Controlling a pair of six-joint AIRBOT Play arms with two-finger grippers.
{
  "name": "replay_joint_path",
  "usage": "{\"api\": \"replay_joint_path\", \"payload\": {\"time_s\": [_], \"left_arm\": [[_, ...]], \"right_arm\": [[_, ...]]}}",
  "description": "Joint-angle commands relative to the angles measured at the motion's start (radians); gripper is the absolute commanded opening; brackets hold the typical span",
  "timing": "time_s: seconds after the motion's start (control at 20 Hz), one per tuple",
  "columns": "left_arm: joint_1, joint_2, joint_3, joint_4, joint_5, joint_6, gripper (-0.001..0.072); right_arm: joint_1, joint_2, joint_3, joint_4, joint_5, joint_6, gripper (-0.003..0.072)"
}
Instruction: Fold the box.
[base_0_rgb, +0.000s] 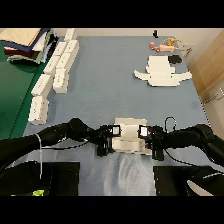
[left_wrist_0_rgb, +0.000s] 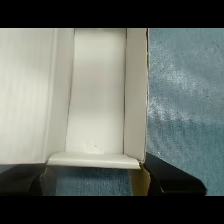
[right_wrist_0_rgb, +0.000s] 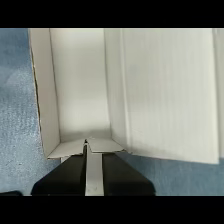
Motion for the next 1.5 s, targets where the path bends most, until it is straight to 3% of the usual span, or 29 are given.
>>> {"api": "replay_joint_path", "payload": {"time_s": [0.0,0.25,0.3,0.4,0.45,0.85,0.9,0.95,1.1,1.15,1.25,1.35,1.45], "left_arm": [[0.001,0.000,0.001,-0.001,0.000,0.000,0.0599],[0.001,0.000,0.001,-0.001,0.000,0.000,0.0599],[0.001,0.000,0.001,-0.001,0.000,0.000,0.0599],[0.001,0.000,0.001,-0.001,0.000,0.000,0.0599],[0.001,0.000,0.001,-0.001,0.000,0.000,0.0599],[0.001,0.000,0.001,-0.001,0.000,0.000,0.0598],[0.001,0.000,0.001,-0.001,0.000,0.000,0.0599],[0.000,0.000,0.001,-0.001,0.000,0.000,0.0599],[0.001,0.000,0.001,-0.001,0.000,0.000,0.0598],[0.001,0.000,0.001,-0.001,0.000,0.000,0.0598],[0.001,0.000,0.001,-0.001,0.000,0.000,0.0598],[0.001,0.000,0.001,-0.001,0.001,0.000,0.0599],[0.001,0.000,0.001,-0.001,0.000,0.000,0.0598]], "right_arm": [[0.001,-0.024,0.000,0.031,0.012,-0.026,0.0141],[0.001,-0.041,0.000,0.091,0.017,-0.026,0.0146],[0.001,-0.044,0.000,0.090,0.018,-0.026,0.0201],[0.001,-0.049,0.000,0.092,0.036,-0.026,0.0572],[0.001,-0.050,0.000,0.092,0.047,-0.026,0.0610],[0.001,-0.049,0.000,0.079,0.054,-0.026,0.0610],[0.001,-0.047,0.000,0.074,0.050,-0.025,0.0600],[0.000,-0.045,0.002,0.066,0.032,-0.023,0.0531],[0.000,-0.025,0.027,-0.069,-0.032,0.217,0.0162],[0.000,-0.022,0.046,-0.145,-0.061,0.347,0.0073],[-0.001,-0.014,0.090,-0.272,-0.135,0.532,0.0006],[-0.002,-0.007,0.140,-0.394,-0.213,0.703,0.0005],[-0.002,0.000,0.191,-0.597,-0.283,1.052,0.0005]]}}
